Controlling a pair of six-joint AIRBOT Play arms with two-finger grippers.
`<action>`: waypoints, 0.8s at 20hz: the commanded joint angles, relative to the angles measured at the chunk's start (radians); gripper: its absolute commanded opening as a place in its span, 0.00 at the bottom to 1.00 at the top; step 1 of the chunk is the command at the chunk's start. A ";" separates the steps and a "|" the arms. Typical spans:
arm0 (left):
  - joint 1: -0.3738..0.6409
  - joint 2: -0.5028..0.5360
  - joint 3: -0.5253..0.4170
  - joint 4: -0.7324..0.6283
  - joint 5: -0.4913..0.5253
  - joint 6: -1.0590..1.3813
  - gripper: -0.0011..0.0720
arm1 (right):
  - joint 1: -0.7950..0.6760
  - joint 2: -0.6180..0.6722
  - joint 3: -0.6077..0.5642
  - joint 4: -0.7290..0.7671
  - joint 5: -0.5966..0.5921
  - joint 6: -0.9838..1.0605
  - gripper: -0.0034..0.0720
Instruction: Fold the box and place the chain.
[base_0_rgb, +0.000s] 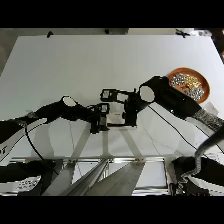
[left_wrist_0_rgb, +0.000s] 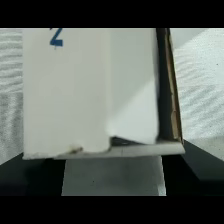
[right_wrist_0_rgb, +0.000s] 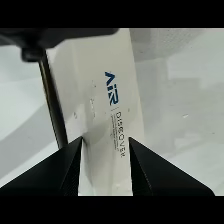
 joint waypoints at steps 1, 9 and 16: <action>0.000 0.001 0.000 -0.001 0.000 0.000 0.29 | 0.000 0.002 0.000 -0.017 -0.016 -0.003 0.40; 0.000 0.001 0.000 -0.001 0.000 0.000 0.29 | 0.004 -0.007 0.000 0.029 -0.004 -0.003 0.40; 0.000 0.001 0.000 -0.001 0.000 0.000 0.29 | 0.050 -0.032 -0.030 0.034 0.021 -0.003 0.40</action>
